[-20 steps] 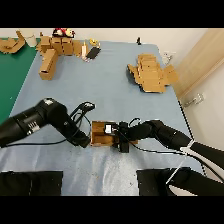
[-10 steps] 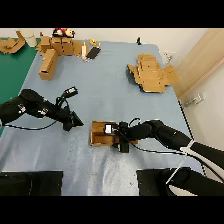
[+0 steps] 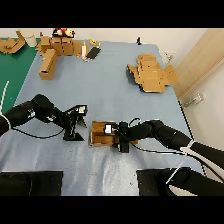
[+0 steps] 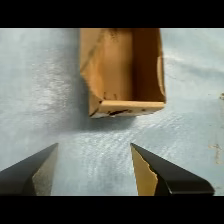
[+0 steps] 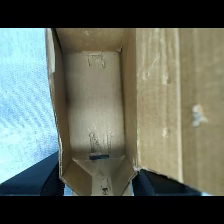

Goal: Fold the box.

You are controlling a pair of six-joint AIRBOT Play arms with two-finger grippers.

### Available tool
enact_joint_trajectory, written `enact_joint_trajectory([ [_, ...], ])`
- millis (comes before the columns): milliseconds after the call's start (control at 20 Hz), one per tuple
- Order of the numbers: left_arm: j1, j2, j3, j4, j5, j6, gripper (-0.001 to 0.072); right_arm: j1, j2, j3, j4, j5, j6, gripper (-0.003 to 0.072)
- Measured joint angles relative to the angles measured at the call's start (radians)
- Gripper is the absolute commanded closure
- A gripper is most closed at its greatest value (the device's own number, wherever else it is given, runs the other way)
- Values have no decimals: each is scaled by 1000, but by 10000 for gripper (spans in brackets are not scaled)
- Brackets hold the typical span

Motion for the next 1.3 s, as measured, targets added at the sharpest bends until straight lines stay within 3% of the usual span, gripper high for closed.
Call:
enact_joint_trajectory([
  [200, -26, 0, -7, 5, -29, 8, 18, 0, 0, 0, 0, 0, 0, 190],
  [550, -109, -10, -18, 8, 94, -45, 18, 0, 0, 0, 0, 0, 0, 190],
  [1300, -197, -14, -55, 8, 172, -103, 19, 0, 0, 0, 0, -1, 0, 190],
])
